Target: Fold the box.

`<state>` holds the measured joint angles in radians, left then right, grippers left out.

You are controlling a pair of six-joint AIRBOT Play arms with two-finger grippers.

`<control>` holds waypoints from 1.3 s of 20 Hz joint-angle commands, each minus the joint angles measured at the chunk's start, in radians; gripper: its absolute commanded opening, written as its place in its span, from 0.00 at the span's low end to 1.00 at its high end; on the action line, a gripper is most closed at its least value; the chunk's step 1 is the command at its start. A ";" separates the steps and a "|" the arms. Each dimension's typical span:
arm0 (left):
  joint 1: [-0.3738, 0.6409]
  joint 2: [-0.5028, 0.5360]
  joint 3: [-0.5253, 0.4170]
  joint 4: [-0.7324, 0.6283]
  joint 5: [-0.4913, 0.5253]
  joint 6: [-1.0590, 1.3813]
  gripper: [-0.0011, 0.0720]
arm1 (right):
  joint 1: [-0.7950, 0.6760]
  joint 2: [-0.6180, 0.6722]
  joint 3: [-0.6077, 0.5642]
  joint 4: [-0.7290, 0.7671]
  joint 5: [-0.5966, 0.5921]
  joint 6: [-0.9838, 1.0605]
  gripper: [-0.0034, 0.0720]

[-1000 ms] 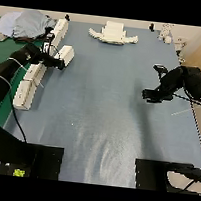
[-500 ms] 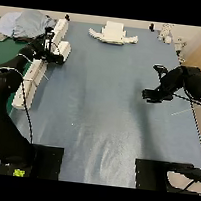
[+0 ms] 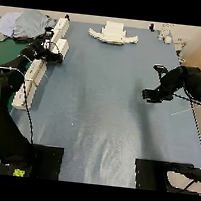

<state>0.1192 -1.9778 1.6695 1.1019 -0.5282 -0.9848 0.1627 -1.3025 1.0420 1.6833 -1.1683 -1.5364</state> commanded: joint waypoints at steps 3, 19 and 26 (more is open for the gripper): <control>-0.001 -0.003 0.001 -0.002 0.005 -0.001 0.73 | 0.000 -0.001 0.001 0.000 0.000 0.000 0.07; 0.008 0.144 0.001 0.004 -0.137 -0.004 0.97 | 0.000 -0.001 0.001 0.000 0.000 0.000 0.07; 0.024 0.463 0.001 0.032 -0.467 -0.119 0.88 | 0.000 -0.001 0.001 0.000 0.000 0.000 0.07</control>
<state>0.1421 -1.6352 1.6703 1.1408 -0.8383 -1.0359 0.1627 -1.3025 1.0420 1.6833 -1.1683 -1.5364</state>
